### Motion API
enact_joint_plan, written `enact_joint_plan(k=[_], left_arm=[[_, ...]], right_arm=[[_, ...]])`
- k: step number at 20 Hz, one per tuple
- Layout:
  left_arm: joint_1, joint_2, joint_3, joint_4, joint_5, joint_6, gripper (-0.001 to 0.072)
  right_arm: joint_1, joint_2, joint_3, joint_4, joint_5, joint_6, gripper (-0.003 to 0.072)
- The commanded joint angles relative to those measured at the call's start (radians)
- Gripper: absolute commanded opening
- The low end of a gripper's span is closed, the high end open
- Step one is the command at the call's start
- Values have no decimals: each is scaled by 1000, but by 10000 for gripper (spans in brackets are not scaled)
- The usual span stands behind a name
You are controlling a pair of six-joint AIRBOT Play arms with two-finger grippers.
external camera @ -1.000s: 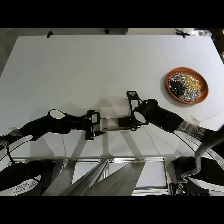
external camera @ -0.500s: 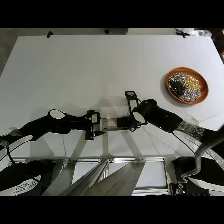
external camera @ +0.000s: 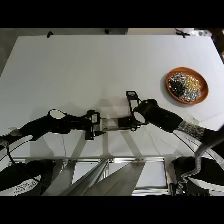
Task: Fold the box and place the chain.
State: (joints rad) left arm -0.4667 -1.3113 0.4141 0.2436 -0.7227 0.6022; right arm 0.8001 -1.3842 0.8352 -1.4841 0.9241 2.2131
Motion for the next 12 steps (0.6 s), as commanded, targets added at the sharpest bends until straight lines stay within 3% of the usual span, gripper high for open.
enact_joint_plan(k=[1, 2, 6, 12], left_arm=[[1, -1, 1, 0, 0, 0, 112], [1, -1, 1, 0, 0, 0, 112], [1, -1, 1, 0, 0, 0, 112], [1, -1, 1, 0, 0, 0, 112]], right_arm=[[1, 16, 0, -5, 13, -17, 440], [1, 31, 0, -7, 19, -48, 501], [-12, 117, 0, -70, 82, -76, 543], [-142, 377, 50, -91, 104, -202, 543]])
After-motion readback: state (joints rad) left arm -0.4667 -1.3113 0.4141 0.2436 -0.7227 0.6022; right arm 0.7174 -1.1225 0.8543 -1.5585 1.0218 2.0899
